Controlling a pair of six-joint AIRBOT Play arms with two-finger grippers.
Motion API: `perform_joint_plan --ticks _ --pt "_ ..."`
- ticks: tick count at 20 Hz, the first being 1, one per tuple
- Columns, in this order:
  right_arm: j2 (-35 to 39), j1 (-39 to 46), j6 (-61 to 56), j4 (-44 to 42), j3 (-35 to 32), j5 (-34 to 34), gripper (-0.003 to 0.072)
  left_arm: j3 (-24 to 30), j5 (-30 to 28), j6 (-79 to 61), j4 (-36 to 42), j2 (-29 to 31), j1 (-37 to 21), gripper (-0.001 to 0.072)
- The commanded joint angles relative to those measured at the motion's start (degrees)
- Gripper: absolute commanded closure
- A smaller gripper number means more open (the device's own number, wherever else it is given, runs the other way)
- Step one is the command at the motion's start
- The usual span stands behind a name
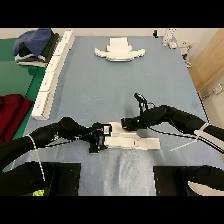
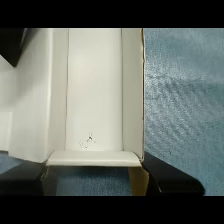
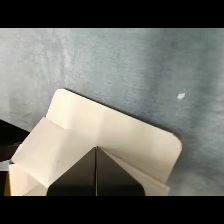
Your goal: Fold the box.
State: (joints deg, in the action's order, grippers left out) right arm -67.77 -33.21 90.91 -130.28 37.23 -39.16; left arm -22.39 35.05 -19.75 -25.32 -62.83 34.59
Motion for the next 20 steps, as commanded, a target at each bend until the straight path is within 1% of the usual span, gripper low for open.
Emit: perform_joint_plan --ticks 1,4,7,9,10,11,12,13,14,15,16,17,20 --pt "4.04 0.00 1.09 0.28 0.07 -1.03 0.0682 0.00 -0.11 0.04 0.02 0.04 -0.02 0.0188" --pt "9.18 0.02 1.07 2.95 0.07 -2.86 0.0682 0.00 -0.11 0.04 0.02 0.04 -0.02 0.0188" --pt "15.39 0.02 1.09 9.64 0.07 -6.99 0.0683 0.00 -0.11 0.04 0.02 0.04 -0.02 0.0188" --pt "20.46 0.00 2.62 15.91 0.07 -12.22 0.0683 0.00 -0.11 0.04 0.02 0.04 -0.02 0.0188" --pt "22.51 -0.02 6.32 17.79 0.04 -15.52 0.0682 0.00 -0.11 0.04 0.02 0.04 -0.02 0.0188" --pt "24.17 -0.02 12.22 18.29 -0.09 -19.56 0.0666 0.00 -0.11 0.04 0.02 0.04 -0.02 0.0188" --pt "25.31 -0.02 17.90 18.58 -0.11 -24.59 0.0551 0.00 -0.11 0.04 0.02 0.04 -0.02 0.0188" --pt "25.90 -0.02 21.42 18.86 -0.11 -29.18 0.0409 0.00 -0.11 0.04 0.02 0.04 -0.02 0.0188" --pt "25.99 -0.02 24.22 19.61 -0.11 -32.54 0.0323 0.00 -0.11 0.02 0.02 0.04 -0.02 0.0188" --pt "25.92 -0.04 28.09 20.98 -0.20 -34.62 0.0236 0.00 -0.11 0.04 0.02 0.04 -0.04 0.0188" --pt "25.92 -0.02 31.71 22.64 -0.70 -34.45 0.0087 0.00 -0.11 0.04 0.02 0.04 -0.02 0.0188" --pt "25.88 -0.04 35.58 24.20 -1.57 -32.65 -0.0022 0.00 -0.11 0.04 0.02 0.04 -0.02 0.0188" --pt "24.44 -0.02 43.06 25.55 -4.81 -26.01 -0.0027 0.00 -0.11 0.04 0.02 0.04 -0.02 0.0188"
